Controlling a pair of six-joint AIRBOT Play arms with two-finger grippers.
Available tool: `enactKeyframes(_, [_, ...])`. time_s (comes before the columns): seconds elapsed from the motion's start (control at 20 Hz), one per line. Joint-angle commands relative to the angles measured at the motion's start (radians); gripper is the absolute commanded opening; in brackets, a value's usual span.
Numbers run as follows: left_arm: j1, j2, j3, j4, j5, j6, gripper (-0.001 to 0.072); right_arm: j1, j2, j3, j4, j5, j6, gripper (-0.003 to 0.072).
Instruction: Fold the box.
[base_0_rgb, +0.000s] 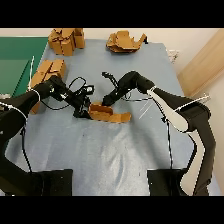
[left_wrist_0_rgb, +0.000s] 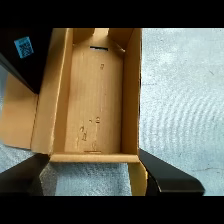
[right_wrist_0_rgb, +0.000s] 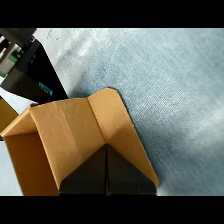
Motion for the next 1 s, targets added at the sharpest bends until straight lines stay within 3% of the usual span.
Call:
enactKeyframes(0.0, [0.001, 0.000, 0.000, -0.002, 0.010, 0.000, 0.0283, -0.017, 0.004, 0.060, -0.011, -0.013, 0.015, 0.0001])
enactKeyframes(0.35, [0.001, 0.000, 0.000, -0.002, 0.009, -0.001, 0.0283, -0.084, 0.216, 0.061, -0.019, -0.113, -0.018, 0.0000])
enactKeyframes(0.5, [0.002, 0.000, 0.000, -0.001, 0.013, 0.000, 0.0283, -0.095, 0.356, -0.030, -0.164, -0.067, -0.039, -0.0001])
enactKeyframes(0.6, [0.002, 0.000, 0.000, -0.001, 0.020, 0.000, 0.0283, -0.096, 0.474, -0.177, -0.219, 0.056, -0.106, -0.0001])
enactKeyframes(0.8, [0.002, 0.000, 0.000, 0.002, 0.019, -0.001, 0.0283, -0.076, 0.743, -0.639, -0.150, 0.489, -0.242, 0.0000])
enactKeyframes(0.9, [0.002, 0.000, 0.000, 0.002, 0.019, -0.001, 0.0283, -0.076, 0.780, -0.794, -0.149, 0.526, -0.281, 0.0002])
enactKeyframes(0.95, [0.002, 0.000, 0.000, 0.002, 0.018, -0.001, 0.0283, -0.074, 0.772, -0.835, -0.148, 0.492, -0.349, 0.0119])
